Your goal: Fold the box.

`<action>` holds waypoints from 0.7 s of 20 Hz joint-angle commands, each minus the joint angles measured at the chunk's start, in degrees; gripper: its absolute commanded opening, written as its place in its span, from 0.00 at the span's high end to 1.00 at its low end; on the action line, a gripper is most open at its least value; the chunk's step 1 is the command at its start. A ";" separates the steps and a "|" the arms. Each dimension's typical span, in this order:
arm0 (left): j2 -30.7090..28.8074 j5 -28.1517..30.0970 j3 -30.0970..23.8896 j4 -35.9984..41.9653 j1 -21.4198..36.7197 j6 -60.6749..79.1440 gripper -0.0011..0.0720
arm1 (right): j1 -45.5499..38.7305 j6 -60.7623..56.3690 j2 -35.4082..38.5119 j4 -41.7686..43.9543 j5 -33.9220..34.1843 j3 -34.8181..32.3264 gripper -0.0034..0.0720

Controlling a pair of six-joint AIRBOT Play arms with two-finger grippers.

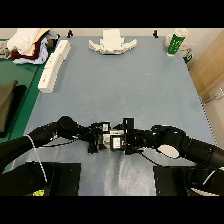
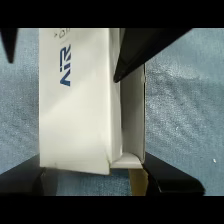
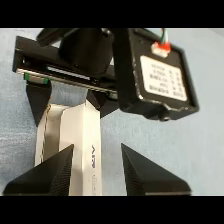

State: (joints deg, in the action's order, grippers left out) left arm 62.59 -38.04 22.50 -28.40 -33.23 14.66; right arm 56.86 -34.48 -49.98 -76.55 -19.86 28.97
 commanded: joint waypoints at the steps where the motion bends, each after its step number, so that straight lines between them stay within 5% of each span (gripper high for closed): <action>1: -0.04 0.00 0.00 -0.07 0.00 0.09 0.29 | -0.11 -0.13 -0.11 0.59 -0.11 0.11 0.34; 7: -0.04 0.00 0.00 -0.07 0.00 0.09 0.29 | 0.85 0.00 -3.21 3.85 -1.01 0.04 0.35; 9: -0.04 0.00 0.00 -0.07 0.00 0.09 0.29 | 1.77 0.02 -3.54 4.85 -1.27 0.04 0.48; 14: -0.04 0.00 0.00 -0.07 0.00 0.09 0.29 | 2.91 0.02 -2.38 5.62 -1.62 0.11 0.46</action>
State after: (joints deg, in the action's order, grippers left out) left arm 62.59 -38.04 22.50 -28.60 -33.23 14.87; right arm 59.22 -34.46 -52.86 -72.18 -20.95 29.02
